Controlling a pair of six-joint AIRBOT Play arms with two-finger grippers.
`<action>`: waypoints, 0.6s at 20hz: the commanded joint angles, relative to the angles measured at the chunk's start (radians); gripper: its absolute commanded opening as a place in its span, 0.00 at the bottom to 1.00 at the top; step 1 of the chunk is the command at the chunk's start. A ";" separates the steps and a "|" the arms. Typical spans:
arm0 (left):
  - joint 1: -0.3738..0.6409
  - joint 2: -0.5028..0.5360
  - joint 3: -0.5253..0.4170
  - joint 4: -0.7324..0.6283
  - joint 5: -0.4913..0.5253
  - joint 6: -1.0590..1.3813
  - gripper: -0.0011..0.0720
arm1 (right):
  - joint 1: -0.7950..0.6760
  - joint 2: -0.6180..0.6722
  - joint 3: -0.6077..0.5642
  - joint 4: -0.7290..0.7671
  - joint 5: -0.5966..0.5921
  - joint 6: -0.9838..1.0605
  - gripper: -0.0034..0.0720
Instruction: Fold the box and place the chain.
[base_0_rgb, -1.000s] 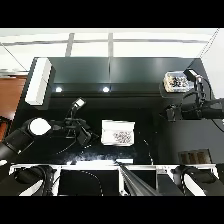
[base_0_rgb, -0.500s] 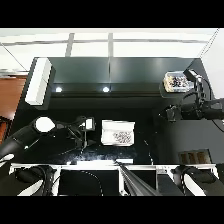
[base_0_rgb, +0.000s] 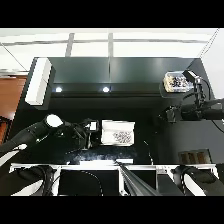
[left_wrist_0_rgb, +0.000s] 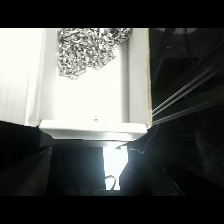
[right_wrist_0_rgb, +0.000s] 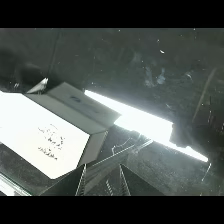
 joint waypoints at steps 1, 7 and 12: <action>-0.004 -0.010 0.003 -0.058 0.000 0.013 0.98 | 0.000 0.000 0.000 0.000 0.012 0.000 0.39; -0.036 -0.010 0.003 -0.071 0.019 0.017 0.98 | 0.000 0.000 0.000 0.023 0.021 0.000 0.39; -0.095 -0.013 0.003 -0.081 0.087 0.017 0.98 | 0.000 0.000 0.000 0.022 0.020 0.000 0.39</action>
